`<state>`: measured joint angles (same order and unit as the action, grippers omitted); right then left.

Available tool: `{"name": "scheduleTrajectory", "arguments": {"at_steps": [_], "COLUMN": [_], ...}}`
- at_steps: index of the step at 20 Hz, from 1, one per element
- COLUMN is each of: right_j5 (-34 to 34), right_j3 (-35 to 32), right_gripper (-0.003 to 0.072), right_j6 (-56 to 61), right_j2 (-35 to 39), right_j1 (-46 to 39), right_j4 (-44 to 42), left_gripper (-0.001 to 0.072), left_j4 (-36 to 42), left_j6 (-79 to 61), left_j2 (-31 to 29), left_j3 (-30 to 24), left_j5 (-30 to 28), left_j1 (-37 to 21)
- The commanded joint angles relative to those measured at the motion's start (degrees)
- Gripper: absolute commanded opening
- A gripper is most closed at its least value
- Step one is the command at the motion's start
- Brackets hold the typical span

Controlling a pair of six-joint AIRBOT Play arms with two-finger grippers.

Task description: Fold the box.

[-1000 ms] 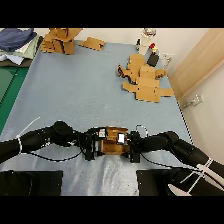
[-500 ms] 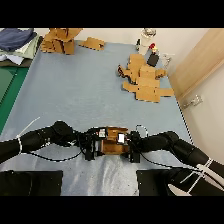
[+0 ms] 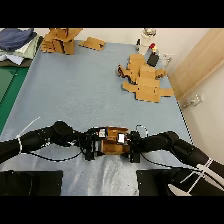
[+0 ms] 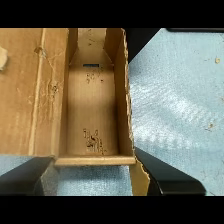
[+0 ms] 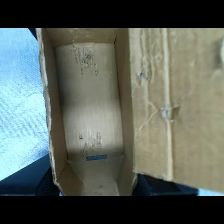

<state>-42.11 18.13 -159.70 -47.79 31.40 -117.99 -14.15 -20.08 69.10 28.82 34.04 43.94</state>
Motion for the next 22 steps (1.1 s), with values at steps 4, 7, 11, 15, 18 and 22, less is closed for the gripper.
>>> {"name": "scheduleTrajectory", "arguments": {"at_steps": [4, 7, 11, 15, 18, 22], "right_j5": [-1.11, -2.32, -4.17, -5.84, -7.63, -9.51], "right_j3": [0.00, 0.00, 0.02, 0.33, 1.18, 1.81], "right_gripper": [0.0505, 0.0710, 0.0710, 0.0710, 0.0711, 0.0710], "right_j6": [0.04, 0.24, 1.31, 1.36, 4.83, 11.08], "right_j2": [0.00, 0.00, 0.02, 1.53, 3.87, 7.54], "right_j1": [0.02, 0.02, 0.00, 0.00, 0.00, 0.00], "right_j4": [-0.52, 0.55, 0.61, 1.68, 4.42, 9.99], "left_gripper": [0.0526, 0.0526, 0.0526, 0.0526, 0.0526, 0.0526], "left_j4": [0.00, 0.00, 0.00, 0.00, 0.00, 0.00], "left_j6": [0.00, 0.00, 0.00, 0.00, 0.00, 0.00], "left_j2": [0.02, 0.02, 0.02, 0.02, 0.02, 0.02], "left_j3": [0.04, 0.04, 0.04, 0.04, 0.04, 0.04], "left_j5": [-0.02, -0.02, -0.02, -0.02, -0.02, -0.02], "left_j1": [0.00, 0.00, 0.00, 0.00, 0.00, 0.00]}}
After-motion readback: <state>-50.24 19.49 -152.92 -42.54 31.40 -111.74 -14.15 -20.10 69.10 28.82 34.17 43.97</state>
